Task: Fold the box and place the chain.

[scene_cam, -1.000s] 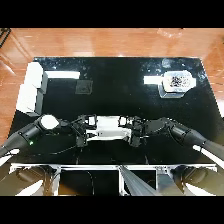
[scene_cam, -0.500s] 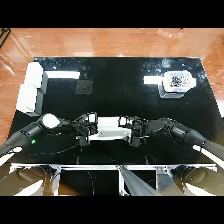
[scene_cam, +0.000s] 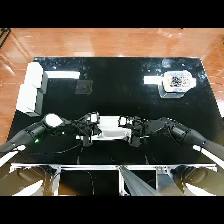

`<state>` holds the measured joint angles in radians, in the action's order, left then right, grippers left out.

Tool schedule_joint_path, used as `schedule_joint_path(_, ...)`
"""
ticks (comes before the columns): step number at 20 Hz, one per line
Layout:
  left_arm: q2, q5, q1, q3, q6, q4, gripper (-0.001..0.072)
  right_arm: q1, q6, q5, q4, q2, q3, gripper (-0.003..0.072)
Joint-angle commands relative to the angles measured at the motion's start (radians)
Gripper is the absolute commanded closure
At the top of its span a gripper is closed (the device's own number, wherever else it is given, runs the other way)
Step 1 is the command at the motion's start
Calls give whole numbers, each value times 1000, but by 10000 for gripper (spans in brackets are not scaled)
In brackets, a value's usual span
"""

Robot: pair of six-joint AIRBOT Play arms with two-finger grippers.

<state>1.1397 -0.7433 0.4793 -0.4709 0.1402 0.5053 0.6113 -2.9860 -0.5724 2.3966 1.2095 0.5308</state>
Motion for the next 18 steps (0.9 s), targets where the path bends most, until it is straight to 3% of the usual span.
schedule_joint_path(1,3,8,7,0,16,63,575,0,0,0,0,0,0,349)
schedule_joint_path(4,3,11,7,0,16,84,544,0,0,0,0,0,0,349)
schedule_joint_path(6,3,10,7,0,16,81,369,0,0,0,0,0,0,349)
schedule_joint_path(7,3,9,7,0,15,79,320,0,0,0,0,0,0,349)
schedule_joint_path(11,3,10,7,0,13,32,330,0,0,0,0,0,0,349)
schedule_joint_path(12,3,7,7,0,13,32,445,0,0,0,0,0,0,349)
schedule_joint_path(13,3,6,7,0,13,32,453,0,0,0,0,0,0,349)
schedule_joint_path(16,3,8,7,0,13,29,309,0,0,0,0,0,0,348)
schedule_joint_path(18,3,8,7,0,12,30,308,0,0,0,0,0,0,349)
